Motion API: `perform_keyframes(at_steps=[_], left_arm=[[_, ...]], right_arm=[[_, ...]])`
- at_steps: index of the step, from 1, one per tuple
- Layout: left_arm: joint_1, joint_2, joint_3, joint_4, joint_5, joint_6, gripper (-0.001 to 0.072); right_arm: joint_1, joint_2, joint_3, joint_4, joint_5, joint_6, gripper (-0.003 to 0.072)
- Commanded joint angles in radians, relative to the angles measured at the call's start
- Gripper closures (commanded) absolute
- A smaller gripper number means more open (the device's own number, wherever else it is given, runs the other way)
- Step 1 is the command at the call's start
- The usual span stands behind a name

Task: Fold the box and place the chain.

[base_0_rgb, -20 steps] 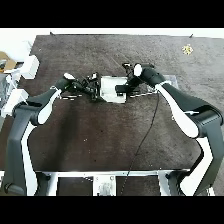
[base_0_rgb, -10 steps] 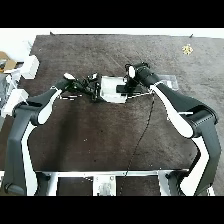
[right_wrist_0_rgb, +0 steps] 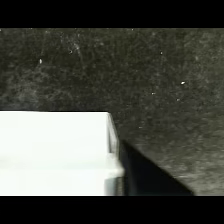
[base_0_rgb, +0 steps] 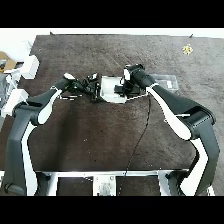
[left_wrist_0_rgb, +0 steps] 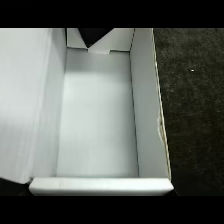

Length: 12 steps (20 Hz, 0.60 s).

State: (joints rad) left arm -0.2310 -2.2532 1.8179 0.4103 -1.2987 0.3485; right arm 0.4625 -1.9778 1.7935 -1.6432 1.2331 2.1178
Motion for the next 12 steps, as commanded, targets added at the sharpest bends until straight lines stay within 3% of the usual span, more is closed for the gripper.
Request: perform_keyframes(at_steps=[1,4,5,6,11,12], left_arm=[[0.001,0.000,0.000,0.000,0.000,0.000,0.0358],[0.001,0.000,0.000,0.000,0.000,0.000,0.0358],[0.001,0.000,0.000,0.000,0.000,0.000,0.0359],[0.001,0.000,0.000,0.000,0.001,0.000,0.0358],[0.001,0.000,0.000,0.000,0.001,0.000,0.0359],[0.001,0.000,0.000,0.000,0.001,0.000,0.0358]], right_arm=[[0.001,-0.001,0.000,-0.022,0.000,0.039,0.0479],[0.002,-0.003,-0.001,-0.033,-0.002,0.055,0.0506],[0.002,-0.005,-0.002,-0.037,-0.004,0.060,0.0636],[0.002,-0.005,-0.002,-0.037,-0.015,0.060,0.0671],[0.003,-0.005,-0.002,-0.040,-0.043,0.060,0.0680],[0.003,-0.004,-0.002,-0.040,-0.044,0.056,0.0604]])
